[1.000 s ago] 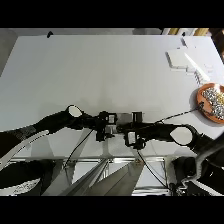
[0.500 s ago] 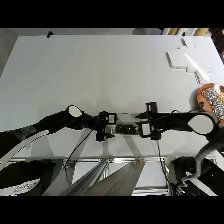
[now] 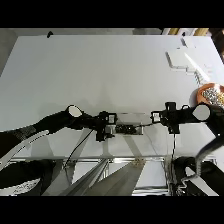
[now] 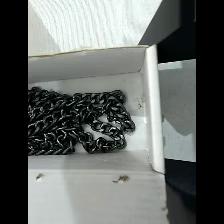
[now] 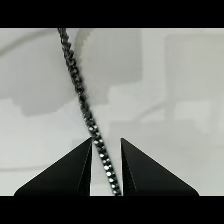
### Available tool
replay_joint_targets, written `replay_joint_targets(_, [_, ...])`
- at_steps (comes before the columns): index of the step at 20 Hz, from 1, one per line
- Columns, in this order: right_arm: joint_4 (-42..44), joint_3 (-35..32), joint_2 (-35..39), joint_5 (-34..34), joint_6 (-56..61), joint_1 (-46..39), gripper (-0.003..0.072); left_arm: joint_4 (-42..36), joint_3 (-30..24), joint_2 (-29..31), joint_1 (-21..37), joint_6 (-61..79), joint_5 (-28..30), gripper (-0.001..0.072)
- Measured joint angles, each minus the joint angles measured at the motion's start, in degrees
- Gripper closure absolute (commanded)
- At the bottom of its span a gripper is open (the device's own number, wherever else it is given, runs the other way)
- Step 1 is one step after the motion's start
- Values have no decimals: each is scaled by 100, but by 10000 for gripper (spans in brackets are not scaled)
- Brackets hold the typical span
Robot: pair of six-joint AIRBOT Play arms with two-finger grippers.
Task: Fold the box and place the chain.
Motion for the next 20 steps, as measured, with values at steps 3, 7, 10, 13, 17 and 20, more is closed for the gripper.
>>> replay_joint_targets(3, [-125, -15, -356, -92, -59, -48, 509, 0, 0, 0, 0, 0, 0, 438])
replay_joint_targets(7, [-192, -20, -734, -304, -109, -68, 509, 0, 0, 0, 0, 0, 0, 438])
replay_joint_targets(10, [-201, -13, -957, -387, -175, -74, 569, 0, 0, 0, 0, 0, 0, 438])
replay_joint_targets(13, [-212, -17, -1064, -280, -208, -74, 671, 0, 0, 0, 0, 0, 0, 438])
replay_joint_targets(17, [-214, -39, -839, -348, -175, -70, 671, 0, 0, 0, 0, 2, 0, 438])
replay_joint_targets(20, [129, -31, -205, 70, -44, -74, 671, 0, 0, 0, 0, 0, 0, 438])
